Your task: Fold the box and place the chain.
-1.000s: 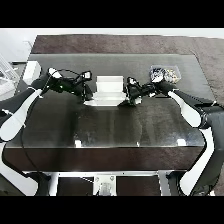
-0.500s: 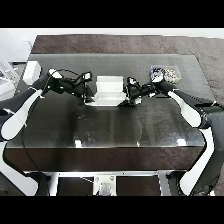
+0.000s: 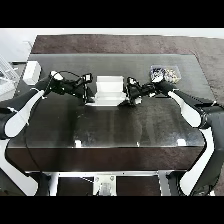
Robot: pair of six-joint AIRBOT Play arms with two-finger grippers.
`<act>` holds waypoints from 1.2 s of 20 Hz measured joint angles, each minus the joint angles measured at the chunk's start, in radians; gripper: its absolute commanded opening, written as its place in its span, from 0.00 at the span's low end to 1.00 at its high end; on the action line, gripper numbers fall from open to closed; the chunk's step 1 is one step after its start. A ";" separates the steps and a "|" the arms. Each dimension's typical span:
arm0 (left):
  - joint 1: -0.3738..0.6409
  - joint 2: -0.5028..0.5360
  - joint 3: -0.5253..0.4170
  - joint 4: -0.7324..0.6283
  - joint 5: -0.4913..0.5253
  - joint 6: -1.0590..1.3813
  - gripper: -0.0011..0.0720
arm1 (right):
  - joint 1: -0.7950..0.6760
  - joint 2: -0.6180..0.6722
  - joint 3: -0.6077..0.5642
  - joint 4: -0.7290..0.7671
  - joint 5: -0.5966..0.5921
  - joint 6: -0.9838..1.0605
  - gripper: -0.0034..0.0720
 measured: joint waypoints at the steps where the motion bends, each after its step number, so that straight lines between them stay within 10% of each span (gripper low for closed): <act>1: 0.000 0.000 0.000 -0.001 0.005 0.006 0.48 | 0.000 0.000 0.000 0.000 0.000 0.000 0.82; 2: 0.000 0.000 0.000 -0.001 0.010 0.011 0.24 | 0.000 0.000 0.000 0.000 0.000 0.000 0.82; 3: 0.000 0.000 0.000 -0.002 0.017 0.017 0.21 | 0.000 0.000 0.000 0.000 0.000 0.000 0.82; 24: -0.010 -0.001 0.000 -0.093 -0.017 0.077 0.21 | 0.000 0.000 0.000 0.000 0.002 0.000 0.82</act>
